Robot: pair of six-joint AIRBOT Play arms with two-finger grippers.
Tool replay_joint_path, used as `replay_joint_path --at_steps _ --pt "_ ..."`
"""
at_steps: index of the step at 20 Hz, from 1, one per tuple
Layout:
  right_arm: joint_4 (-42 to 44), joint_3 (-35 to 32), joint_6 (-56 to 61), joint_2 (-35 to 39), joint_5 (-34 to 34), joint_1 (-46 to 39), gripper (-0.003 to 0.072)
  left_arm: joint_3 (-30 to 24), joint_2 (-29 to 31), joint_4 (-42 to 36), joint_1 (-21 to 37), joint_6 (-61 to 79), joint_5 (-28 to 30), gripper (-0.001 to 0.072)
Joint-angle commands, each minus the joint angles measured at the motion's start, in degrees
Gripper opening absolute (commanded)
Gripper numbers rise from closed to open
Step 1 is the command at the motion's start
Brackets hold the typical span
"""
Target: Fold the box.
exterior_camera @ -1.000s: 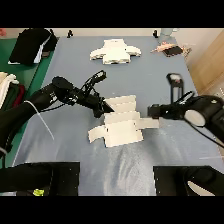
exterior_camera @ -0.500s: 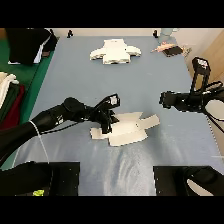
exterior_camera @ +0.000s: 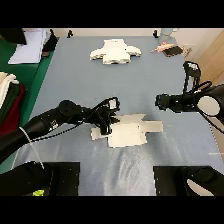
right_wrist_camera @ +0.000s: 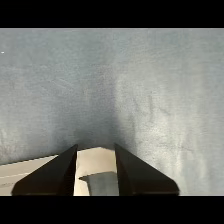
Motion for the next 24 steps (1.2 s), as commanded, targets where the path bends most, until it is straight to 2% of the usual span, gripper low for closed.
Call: replay_joint_path --at_steps 1,6,11,14,24 --pt "0.2 0.1 -0.2 -0.2 0.1 0.0 0.0365 0.0 0.6 -1.6 3.3 0.2 -6.4 0.0015" --pt "0.3 0.1 -0.2 -0.2 0.1 0.0 0.0365 1.2 -6.8 -5.4 6.4 1.9 -11.2 0.0015" --pt "0.5 0.1 -0.2 -0.2 0.1 0.0 0.0365 7.4 -11.9 -5.3 7.8 1.9 -19.0 0.0015" --pt "0.5 0.1 -0.2 -0.4 0.1 0.0 0.0365 8.9 -12.1 -5.4 8.2 1.7 -19.1 0.0015" --pt "0.5 0.1 -0.3 -1.7 0.1 0.0 0.0365 8.9 -16.9 -3.9 9.1 0.0 -21.1 0.0015"
